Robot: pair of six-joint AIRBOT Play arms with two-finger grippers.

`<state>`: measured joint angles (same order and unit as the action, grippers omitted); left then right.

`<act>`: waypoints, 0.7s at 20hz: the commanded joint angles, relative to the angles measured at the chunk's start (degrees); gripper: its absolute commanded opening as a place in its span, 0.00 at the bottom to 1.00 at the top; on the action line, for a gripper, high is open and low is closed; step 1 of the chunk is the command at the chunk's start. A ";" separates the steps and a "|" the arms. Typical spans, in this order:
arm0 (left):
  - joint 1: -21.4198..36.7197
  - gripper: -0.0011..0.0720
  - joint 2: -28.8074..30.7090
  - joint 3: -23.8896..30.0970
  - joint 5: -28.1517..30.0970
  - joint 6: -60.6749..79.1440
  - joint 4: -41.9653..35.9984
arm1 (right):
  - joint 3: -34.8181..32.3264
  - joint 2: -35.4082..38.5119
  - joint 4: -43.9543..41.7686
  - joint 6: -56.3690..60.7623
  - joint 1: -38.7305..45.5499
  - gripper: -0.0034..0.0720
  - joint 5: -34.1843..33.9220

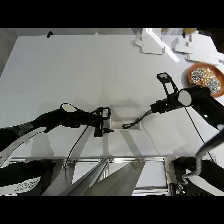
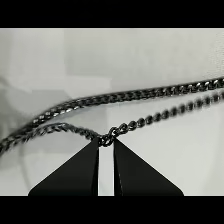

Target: Fold the box and place the chain.

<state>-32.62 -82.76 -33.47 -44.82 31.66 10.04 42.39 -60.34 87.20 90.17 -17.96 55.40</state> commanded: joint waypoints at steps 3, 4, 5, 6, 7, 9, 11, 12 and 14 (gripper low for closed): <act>0.02 0.30 0.04 0.02 0.00 0.02 0.02 | -0.02 17.94 -4.28 0.04 -9.38 0.07 4.02; 0.02 0.30 0.04 0.02 0.00 0.02 0.02 | -0.02 19.98 -6.58 0.04 -11.50 0.07 3.69; 0.02 0.30 0.04 0.02 0.00 0.02 0.02 | -0.02 21.40 -8.55 0.55 -13.68 0.07 3.13; 0.02 0.30 0.04 0.02 0.00 0.02 0.02 | -0.02 22.16 -10.23 1.60 -16.13 0.07 2.05; 0.02 0.30 0.04 0.02 0.00 0.02 0.02 | -0.02 22.29 -11.96 1.66 -18.51 0.07 0.61; 0.02 0.30 0.04 0.02 0.00 0.02 0.02 | -0.02 21.66 -13.05 3.63 -24.20 0.07 -4.98; 0.02 0.30 0.04 0.02 -0.02 0.02 0.02 | -0.02 19.89 -13.03 5.81 -29.16 0.07 -11.02; 0.02 0.30 0.04 0.02 0.00 0.02 0.02 | -0.02 18.56 -13.03 6.05 -30.97 0.07 -13.18; 0.02 0.30 0.04 0.02 0.00 0.02 0.02 | -0.02 14.99 -13.03 6.05 -33.18 0.07 -15.74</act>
<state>-32.62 -82.76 -33.47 -44.84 31.68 10.07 42.37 -42.44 75.05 94.80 -46.52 45.84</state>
